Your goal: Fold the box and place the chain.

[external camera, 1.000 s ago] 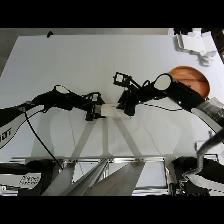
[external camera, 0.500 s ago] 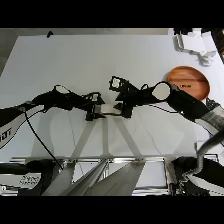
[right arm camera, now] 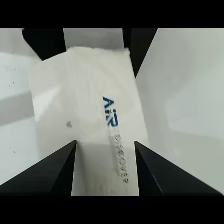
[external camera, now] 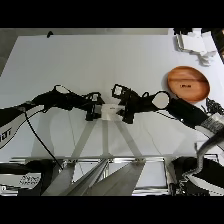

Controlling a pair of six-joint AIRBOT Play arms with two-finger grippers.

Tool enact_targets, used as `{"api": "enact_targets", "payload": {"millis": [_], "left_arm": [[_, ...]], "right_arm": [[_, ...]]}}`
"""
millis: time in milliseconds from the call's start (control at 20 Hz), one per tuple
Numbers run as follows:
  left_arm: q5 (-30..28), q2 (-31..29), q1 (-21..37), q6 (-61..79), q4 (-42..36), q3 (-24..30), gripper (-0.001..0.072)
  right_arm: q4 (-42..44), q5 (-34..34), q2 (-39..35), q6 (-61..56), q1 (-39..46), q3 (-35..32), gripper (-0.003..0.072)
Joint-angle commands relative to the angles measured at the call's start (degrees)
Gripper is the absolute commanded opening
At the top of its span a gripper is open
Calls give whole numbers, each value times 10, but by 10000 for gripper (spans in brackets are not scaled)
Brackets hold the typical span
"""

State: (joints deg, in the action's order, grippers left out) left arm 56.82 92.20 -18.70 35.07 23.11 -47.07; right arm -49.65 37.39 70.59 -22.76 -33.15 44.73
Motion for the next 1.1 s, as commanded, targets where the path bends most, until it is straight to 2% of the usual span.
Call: {"api": "enact_targets", "payload": {"millis": [0,350,500,550,750,1050], "left_arm": [[0,0,0,0,0,0,213],[0,0,0,0,0,0,213],[0,0,0,0,0,0,213],[0,0,0,0,0,0,213],[0,0,0,0,0,0,213],[0,0,0,0,0,0,213]], "right_arm": [[1,-24,-1,4,-1,-22,408],[-1,-22,-15,55,-31,-21,412],[-2,-24,-27,89,-59,-22,481],[-4,-27,-26,99,-62,-22,481],[-38,-114,-25,98,-62,-37,480],[-47,-127,-25,93,-62,-56,454]]}}
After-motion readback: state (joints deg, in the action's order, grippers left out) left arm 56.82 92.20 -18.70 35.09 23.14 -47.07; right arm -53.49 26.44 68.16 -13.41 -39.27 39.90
